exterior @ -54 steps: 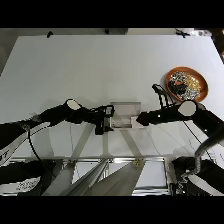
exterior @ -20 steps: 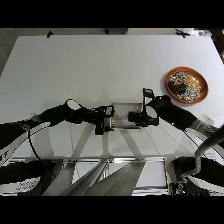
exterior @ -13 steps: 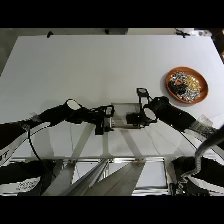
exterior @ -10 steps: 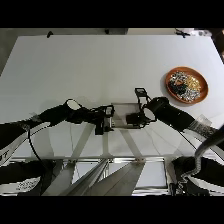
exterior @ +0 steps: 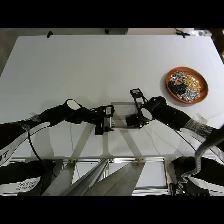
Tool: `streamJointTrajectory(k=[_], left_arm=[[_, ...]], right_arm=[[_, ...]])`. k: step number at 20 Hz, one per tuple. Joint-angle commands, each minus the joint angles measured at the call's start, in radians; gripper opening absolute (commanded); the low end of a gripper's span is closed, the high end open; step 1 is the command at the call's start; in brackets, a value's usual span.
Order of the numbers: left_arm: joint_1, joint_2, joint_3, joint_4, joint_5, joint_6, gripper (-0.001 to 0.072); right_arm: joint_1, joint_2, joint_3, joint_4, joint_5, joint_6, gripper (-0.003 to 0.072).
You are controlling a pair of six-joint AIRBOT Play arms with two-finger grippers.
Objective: Fold the box and place the chain.
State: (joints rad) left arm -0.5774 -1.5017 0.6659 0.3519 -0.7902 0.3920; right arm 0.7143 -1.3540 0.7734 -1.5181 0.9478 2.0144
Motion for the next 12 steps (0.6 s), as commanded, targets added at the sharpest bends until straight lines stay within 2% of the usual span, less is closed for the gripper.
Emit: streamJointTrajectory(k=[1, 3, 5, 8, 10, 12], left_arm=[[0.000, 0.001, 0.000, 0.000, 0.001, 0.001, 0.0372], [0.000, 0.001, 0.000, 0.000, 0.001, 0.000, 0.0372], [0.000, 0.001, 0.000, 0.000, 0.001, 0.000, 0.0372], [0.000, 0.001, 0.000, 0.000, 0.001, 0.000, 0.0372], [0.000, 0.001, 0.000, 0.000, 0.001, 0.001, 0.0372], [0.000, 0.001, 0.000, 0.000, 0.001, 0.001, 0.0372]], right_arm=[[0.001, -0.002, -0.001, -0.004, 0.060, -0.027, 0.0011], [0.001, 0.000, -0.001, 0.002, 0.061, -0.025, 0.0047], [0.001, 0.006, -0.001, 0.008, 0.058, -0.026, 0.0297], [0.001, 0.015, -0.001, 0.008, 0.057, -0.026, 0.0334], [0.001, 0.024, -0.001, 0.008, 0.056, -0.026, 0.0411], [0.000, 0.037, -0.001, 0.008, 0.057, -0.026, 0.0411]])
